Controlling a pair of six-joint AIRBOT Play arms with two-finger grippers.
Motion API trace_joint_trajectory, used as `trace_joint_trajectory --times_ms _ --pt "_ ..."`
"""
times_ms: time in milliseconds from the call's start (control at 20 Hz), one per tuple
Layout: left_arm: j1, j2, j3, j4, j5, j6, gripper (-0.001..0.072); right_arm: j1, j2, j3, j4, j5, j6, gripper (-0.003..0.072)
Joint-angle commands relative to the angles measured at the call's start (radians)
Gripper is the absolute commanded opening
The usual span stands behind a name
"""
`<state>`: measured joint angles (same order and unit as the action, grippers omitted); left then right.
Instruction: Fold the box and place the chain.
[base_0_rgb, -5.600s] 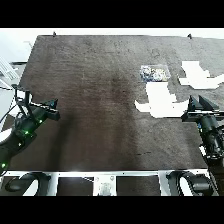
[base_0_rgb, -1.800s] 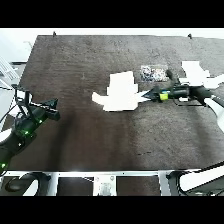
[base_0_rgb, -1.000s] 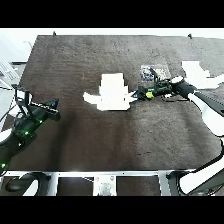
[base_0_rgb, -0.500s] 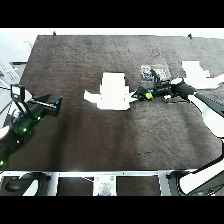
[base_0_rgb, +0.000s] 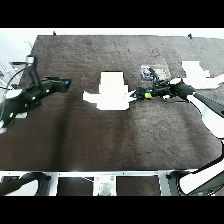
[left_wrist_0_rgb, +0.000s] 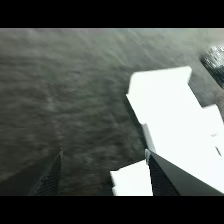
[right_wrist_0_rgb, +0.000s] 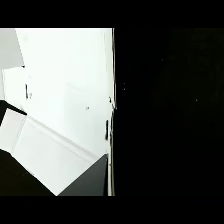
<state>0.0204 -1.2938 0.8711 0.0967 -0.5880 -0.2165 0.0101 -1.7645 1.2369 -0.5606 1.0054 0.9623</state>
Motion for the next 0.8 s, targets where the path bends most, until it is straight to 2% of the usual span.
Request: trace_joint_trajectory --times_ms 0,100,150,250,350,450,550,600,750 --pt "0.002 -0.270 0.282 0.314 -0.290 -0.361 0.0590 0.001 0.000 -0.001 -0.001 -0.011 -0.022 0.0007" --pt "-0.006 -0.366 0.410 0.357 -0.404 -0.418 0.0590 0.001 0.001 -0.001 -0.001 -0.011 -0.025 0.0006" --pt "-0.015 -0.398 0.459 0.383 -0.421 -0.451 0.0589 0.001 0.001 -0.001 -0.001 -0.011 -0.025 0.0006" --pt "-0.042 -0.463 0.565 0.516 -0.454 -0.581 0.0589 0.001 0.001 -0.001 -0.001 -0.011 -0.026 0.0006" --pt "-0.073 -0.528 0.684 0.663 -0.560 -0.667 0.0591 0.001 0.001 -0.001 0.000 -0.011 -0.025 0.0007" --pt "-0.084 -0.531 0.728 0.662 -0.578 -0.671 0.0590 0.002 0.001 0.000 0.002 -0.010 -0.025 0.0007" --pt "-0.086 -0.529 0.743 0.550 -0.614 -0.646 0.0589 0.002 0.001 0.000 0.002 -0.011 -0.025 0.0007" --pt "-0.094 -0.531 0.755 0.543 -0.588 -0.642 0.0588 0.004 0.001 -0.001 0.002 -0.011 -0.025 0.0007" --pt "-0.120 -0.579 0.847 0.640 -0.569 -0.731 0.0588 0.009 0.001 0.000 0.003 -0.019 -0.025 0.0007"
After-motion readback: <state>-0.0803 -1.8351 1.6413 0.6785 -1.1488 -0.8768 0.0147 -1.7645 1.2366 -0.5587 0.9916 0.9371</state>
